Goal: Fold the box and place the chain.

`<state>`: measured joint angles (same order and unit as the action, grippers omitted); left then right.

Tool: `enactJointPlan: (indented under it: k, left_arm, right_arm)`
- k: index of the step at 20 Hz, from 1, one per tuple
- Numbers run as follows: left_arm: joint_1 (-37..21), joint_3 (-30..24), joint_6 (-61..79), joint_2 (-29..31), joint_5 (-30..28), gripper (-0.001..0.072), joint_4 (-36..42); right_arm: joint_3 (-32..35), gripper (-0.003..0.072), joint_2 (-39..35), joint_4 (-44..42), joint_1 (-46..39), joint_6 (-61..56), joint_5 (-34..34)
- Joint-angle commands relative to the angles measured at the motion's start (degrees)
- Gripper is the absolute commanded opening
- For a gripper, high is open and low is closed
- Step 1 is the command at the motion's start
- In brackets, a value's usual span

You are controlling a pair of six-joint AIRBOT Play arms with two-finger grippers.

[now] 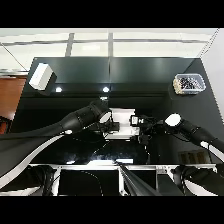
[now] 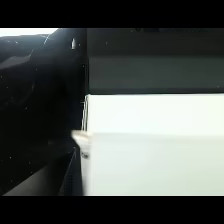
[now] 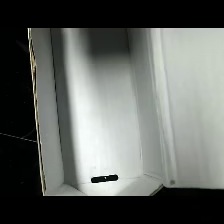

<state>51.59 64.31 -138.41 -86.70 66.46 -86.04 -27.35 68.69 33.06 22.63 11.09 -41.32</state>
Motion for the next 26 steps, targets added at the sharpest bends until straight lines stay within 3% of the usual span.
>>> enactJointPlan:
  k: [1, 9, 10, 11, 14, 15, 25, 26]
  left_arm:
    - [-0.11, 0.02, -0.07, -0.20, -0.15, 0.0356, -0.31]
    - [-0.26, 0.02, -0.02, -1.86, -0.15, 0.0350, 1.16]
    - [-0.26, 0.02, -0.02, -1.95, -0.15, 0.0323, 1.33]
    - [-0.26, 0.02, -0.02, -1.97, -0.17, 0.0216, 1.33]
    - [-0.26, 0.02, -0.02, -1.97, -0.17, 0.0140, 1.31]
    - [-0.26, 0.02, 0.02, -1.97, -0.20, 0.0025, 1.29]
    - [-1.31, 0.02, 0.70, -1.97, 0.70, 0.0024, 2.54]
    - [-1.33, 0.02, 1.60, -1.97, 0.68, 0.0023, 2.51]
  right_arm:
    - [0.00, 0.0434, 0.04, 0.00, 0.00, 0.00, -0.02]
    - [0.00, 0.0434, 0.04, 0.00, 0.00, 0.00, -0.02]
    - [0.00, 0.0434, 0.04, 0.00, 0.00, 0.00, -0.02]
    - [0.00, 0.0434, 0.04, 0.00, 0.00, 0.00, -0.02]
    - [0.00, 0.0434, 0.04, 0.00, 0.00, 0.00, -0.02]
    - [0.00, 0.0434, 0.04, 0.00, 0.00, 0.00, -0.02]
    - [-0.04, 0.0438, -0.02, 0.02, 0.00, -0.57, -0.02]
    - [-0.20, 0.0538, -0.26, 0.02, 0.00, -2.40, -0.04]
